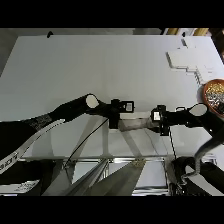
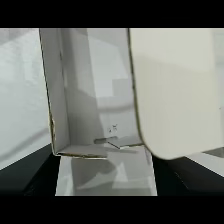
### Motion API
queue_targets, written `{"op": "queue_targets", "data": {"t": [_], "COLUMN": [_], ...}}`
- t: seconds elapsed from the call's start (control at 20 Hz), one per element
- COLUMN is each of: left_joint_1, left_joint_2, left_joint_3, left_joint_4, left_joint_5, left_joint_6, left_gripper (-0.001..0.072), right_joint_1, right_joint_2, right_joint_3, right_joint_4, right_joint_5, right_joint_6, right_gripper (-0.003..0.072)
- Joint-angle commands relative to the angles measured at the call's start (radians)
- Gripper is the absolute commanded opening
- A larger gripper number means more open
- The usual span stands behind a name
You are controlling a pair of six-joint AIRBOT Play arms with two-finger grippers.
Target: Fold the box and place the chain.
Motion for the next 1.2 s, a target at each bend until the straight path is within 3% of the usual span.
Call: {"op": "queue_targets", "data": {"t": [0.0,0.4,1.15], "left_joint_1": [0.0,0.0,0.0], "left_joint_2": [-0.001,-0.001,-0.001], "left_joint_3": [0.0,0.0,0.0], "left_joint_4": [0.0,0.0,0.0], "left_joint_5": [-0.001,-0.001,-0.001], "left_joint_6": [0.0,0.0,0.0], "left_gripper": [0.0013,0.0013,0.0013], "right_joint_1": [-0.002,-0.002,0.034], "right_joint_2": [-0.002,-0.074,-0.077], "right_joint_3": [0.021,0.027,-0.013], "right_joint_4": [0.018,0.039,0.036], "right_joint_5": [0.014,0.018,0.036], "right_joint_6": [0.032,0.032,0.029], "right_gripper": [0.0702,0.0693,0.0691]}}
